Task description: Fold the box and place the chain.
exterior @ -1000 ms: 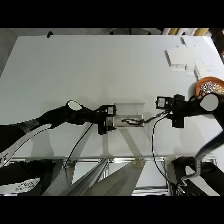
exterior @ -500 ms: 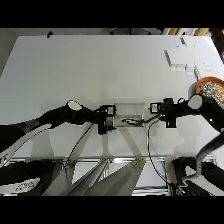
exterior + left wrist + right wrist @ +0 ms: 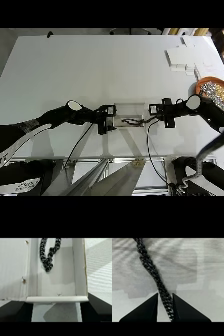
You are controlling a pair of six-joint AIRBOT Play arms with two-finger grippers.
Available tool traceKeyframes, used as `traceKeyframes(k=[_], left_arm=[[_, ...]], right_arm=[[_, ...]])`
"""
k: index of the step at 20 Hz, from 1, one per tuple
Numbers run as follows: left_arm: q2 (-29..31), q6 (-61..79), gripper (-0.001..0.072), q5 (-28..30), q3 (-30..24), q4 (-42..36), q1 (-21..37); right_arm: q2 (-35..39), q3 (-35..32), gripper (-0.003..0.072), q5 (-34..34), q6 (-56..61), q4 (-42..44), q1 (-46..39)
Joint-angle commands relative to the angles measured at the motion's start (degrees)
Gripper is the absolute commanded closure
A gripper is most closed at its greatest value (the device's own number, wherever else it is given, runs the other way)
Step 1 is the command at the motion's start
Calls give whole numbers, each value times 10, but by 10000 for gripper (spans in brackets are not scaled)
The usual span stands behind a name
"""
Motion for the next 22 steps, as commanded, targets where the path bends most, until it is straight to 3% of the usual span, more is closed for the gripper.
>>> traceKeyframes(k=[1, 7, 10, 13, 16, 22], left_arm=[[0, 0, 499, 0, 0, 0, 0], [0, 0, 499, 0, 0, 0, 0], [0, 0, 499, 0, 0, 0, 0], [0, 0, 499, 0, 0, 0, 0], [0, 0, 499, 0, 0, 0, 0], [0, 0, 499, 0, 0, 0, 0]], right_arm=[[0, 0, 509, 0, -4, 2, 1], [-19, 0, 510, 2, -6, 2, 3], [-21, 0, 585, -10, -6, -2, 15], [-25, 0, 589, -16, -5, -7, 15], [-22, 0, 654, -12, 16, -12, 15], [96, 0, 666, 63, 92, -13, 15]])
